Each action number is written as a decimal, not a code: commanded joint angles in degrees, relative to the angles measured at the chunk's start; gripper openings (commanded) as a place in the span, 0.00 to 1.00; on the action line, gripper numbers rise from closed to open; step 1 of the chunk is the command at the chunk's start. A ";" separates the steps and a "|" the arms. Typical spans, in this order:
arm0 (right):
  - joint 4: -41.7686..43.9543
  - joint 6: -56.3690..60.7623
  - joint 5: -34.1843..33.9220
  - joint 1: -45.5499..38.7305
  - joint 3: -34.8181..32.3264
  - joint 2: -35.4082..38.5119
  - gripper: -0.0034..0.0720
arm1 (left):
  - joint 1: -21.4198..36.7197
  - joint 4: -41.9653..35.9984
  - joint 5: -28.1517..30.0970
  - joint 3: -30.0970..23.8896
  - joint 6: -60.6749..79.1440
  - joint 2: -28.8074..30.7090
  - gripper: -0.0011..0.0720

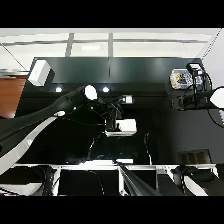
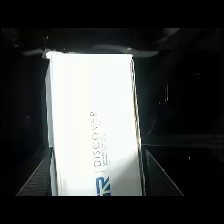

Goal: Fold the box and place the chain.

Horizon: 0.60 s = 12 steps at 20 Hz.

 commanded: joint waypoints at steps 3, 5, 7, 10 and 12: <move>-0.02 0.02 -0.02 -0.04 -0.02 -0.07 0.07 | -3.52 3.65 4.13 0.02 -0.83 -0.07 0.99; -0.02 0.02 -0.02 -0.04 -0.02 -0.07 0.07 | -5.51 6.29 7.72 -0.02 -4.35 -0.09 0.99; -0.02 0.02 -0.50 -0.04 -0.02 -0.07 0.07 | -7.96 10.19 11.34 -0.04 -9.33 -0.22 0.99; -0.02 0.02 -1.53 -0.04 -0.02 -0.07 0.07 | -10.45 14.51 12.52 -0.04 -10.43 -1.09 0.99; -0.02 0.02 -1.55 -0.04 -0.02 -0.07 0.07 | -10.86 16.39 12.50 -0.04 -13.29 -1.88 0.91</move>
